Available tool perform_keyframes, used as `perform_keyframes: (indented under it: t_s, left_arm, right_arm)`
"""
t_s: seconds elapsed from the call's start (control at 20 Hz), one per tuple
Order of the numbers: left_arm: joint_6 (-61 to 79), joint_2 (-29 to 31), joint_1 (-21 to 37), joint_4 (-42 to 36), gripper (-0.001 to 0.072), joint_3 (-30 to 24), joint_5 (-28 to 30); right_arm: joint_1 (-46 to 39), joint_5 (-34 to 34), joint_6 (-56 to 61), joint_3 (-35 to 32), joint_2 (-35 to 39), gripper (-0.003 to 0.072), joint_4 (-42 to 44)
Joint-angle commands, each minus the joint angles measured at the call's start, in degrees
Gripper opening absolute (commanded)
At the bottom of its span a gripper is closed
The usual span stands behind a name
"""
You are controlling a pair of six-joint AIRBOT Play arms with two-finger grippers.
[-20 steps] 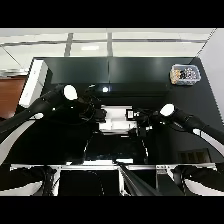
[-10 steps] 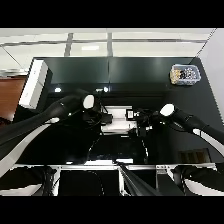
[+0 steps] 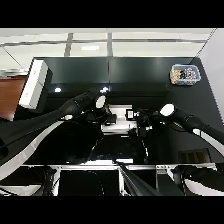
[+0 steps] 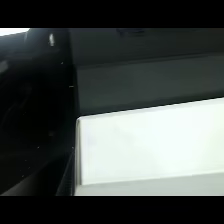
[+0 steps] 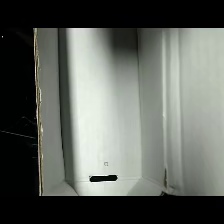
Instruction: Fold the box and place the chain.
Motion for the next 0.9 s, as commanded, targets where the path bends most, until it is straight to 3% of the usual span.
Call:
perform_keyframes:
  t_s: [0.0,0.05,0.15,0.25,0.3,0.45,0.5,0.55,0.6,0.7,0.75,0.8,0.85]
  left_arm:
    - [-1.8,-0.3,-0.1,1.1,0.0341,0.3,-1.1]
    - [-2.0,-0.3,-0.1,1.0,0.027,0.3,-1.1]
    - [-2.0,-0.3,-0.1,0.8,0.0261,0.3,-1.2]
    - [-2.0,-0.3,-0.1,0.6,0.0056,0.3,-1.0]
    - [-2.0,-0.3,-0.1,0.5,0.0023,0.3,-1.0]
    - [-2.0,-0.3,-0.1,0.5,0.0025,0.4,-1.0]
    - [-2.0,-0.3,-0.1,0.5,0.0078,0.5,-1.0]
    - [-2.0,-0.3,-0.1,0.5,0.0289,0.7,-1.0]
    - [-2.0,-0.3,-0.1,0.6,0.0447,0.9,-1.1]
    - [-2.3,-0.3,0.0,0.7,0.0444,1.0,-1.1]
    - [-2.8,-0.3,0.0,0.8,0.0352,1.0,-1.2]
    - [-2.8,-0.3,0.0,0.8,0.0156,1.0,-1.0]
    - [-2.7,-0.3,0.0,0.8,0.0033,1.0,-0.9]
  right_arm:
    - [0.0,0.0,0.0,0.0,0.0,0.0247,0.0]
    - [0.0,0.0,0.0,0.0,0.0,0.0246,0.0]
    - [0.0,0.0,0.0,0.0,0.0,0.0247,0.0]
    - [0.0,0.0,0.0,0.0,0.0,0.0246,0.0]
    - [0.0,0.0,0.0,0.0,0.0,0.0246,0.0]
    - [0.0,0.0,0.0,0.0,0.0,0.0247,0.0]
    - [0.0,0.0,0.0,0.0,0.0,0.0246,0.0]
    - [0.0,0.0,0.0,0.0,0.0,0.0247,0.0]
    - [0.0,0.0,0.0,0.0,0.0,0.0247,0.0]
    - [0.0,0.0,0.0,0.0,0.0,0.0247,0.0]
    - [0.0,0.0,0.0,0.0,0.0,0.0246,0.0]
    - [0.0,0.0,0.0,0.0,0.0,0.0247,0.0]
    - [0.0,0.0,0.0,0.0,0.0,0.0246,0.0]
